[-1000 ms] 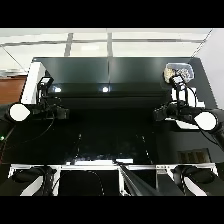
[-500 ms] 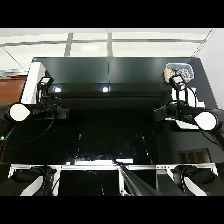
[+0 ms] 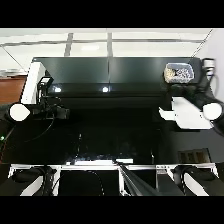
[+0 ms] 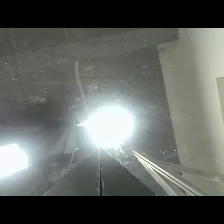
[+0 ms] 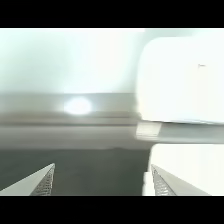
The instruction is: Fold the box and place the chain.
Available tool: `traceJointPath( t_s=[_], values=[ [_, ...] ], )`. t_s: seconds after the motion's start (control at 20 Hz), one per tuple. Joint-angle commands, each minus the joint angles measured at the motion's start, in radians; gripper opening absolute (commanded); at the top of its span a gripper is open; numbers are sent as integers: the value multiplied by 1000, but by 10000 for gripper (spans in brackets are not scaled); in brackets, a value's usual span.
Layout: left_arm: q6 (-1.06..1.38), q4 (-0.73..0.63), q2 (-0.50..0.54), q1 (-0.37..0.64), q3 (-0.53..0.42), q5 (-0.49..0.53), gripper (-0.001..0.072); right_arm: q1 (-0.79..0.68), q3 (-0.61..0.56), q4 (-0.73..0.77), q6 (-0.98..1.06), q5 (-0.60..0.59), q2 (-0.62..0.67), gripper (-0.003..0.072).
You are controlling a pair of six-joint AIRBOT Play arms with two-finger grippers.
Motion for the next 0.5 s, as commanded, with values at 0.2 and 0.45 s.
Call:
traceJointPath(
  t_s=[0.2, 0.45],
  values=[
    [0, -17, -3, 0, 0, 89, 25, -759, 300, -7, 34, 371, -280, 720],
    [0, -17, -3, 0, 0, 101, 25, -946, 568, 119, -140, 846, -562, 720]
  ],
)
